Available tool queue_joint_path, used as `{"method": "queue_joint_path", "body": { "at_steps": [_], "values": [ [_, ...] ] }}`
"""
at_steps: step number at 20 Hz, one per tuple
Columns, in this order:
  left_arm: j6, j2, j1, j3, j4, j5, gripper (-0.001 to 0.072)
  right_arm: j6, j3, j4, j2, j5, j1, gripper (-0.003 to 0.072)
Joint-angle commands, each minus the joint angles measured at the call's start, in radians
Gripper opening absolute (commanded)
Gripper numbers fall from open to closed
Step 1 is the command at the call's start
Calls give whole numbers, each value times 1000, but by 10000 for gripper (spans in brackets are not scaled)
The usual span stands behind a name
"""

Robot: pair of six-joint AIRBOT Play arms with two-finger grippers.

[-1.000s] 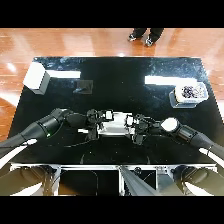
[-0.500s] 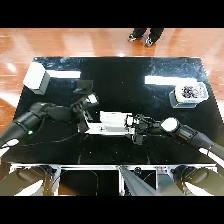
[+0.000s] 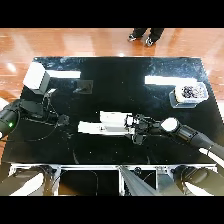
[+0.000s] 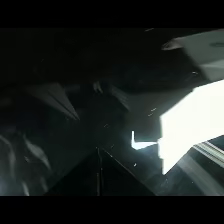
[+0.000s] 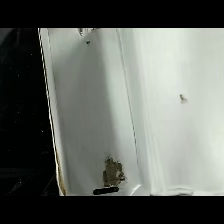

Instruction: Fold the box and place the chain.

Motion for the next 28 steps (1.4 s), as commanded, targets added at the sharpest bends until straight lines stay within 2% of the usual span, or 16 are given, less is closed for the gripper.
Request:
{"method": "queue_joint_path", "body": {
  "at_steps": [1, 8, 13, 16, 17, 18, 19, 20, 24, 28],
  "values": [
    [-50, -73, 33, -10, -85, 29, 20, 0, 0, 0, 0, 0, 0, 552],
    [13, -236, -89, -7, -315, 31, 20, 0, 0, 0, 0, 0, 0, 553],
    [16, -242, -191, 2, -360, 37, 21, 0, 0, 0, 0, 0, 0, 552],
    [15, -242, -210, 35, -360, 75, 25, 1, 0, 0, 0, 0, 0, 553],
    [15, -242, -206, 54, -359, 106, 53, 1, 0, 0, 0, 0, 0, 552],
    [14, -242, -202, 72, -359, 130, 232, 1, 0, 0, 0, 0, 0, 553],
    [14, -242, -198, 92, -359, 154, 462, 1, 0, 0, 0, 0, 0, 553],
    [14, -242, -195, 109, -357, 169, 618, 1, 0, 0, 0, 0, 0, 552],
    [14, -242, -194, 156, -361, 249, 634, 1, 0, 0, 0, 0, 0, 552],
    [9, -242, -201, 167, -369, 262, 634, 1, 0, 0, 0, 0, 0, 553]
  ]
}}
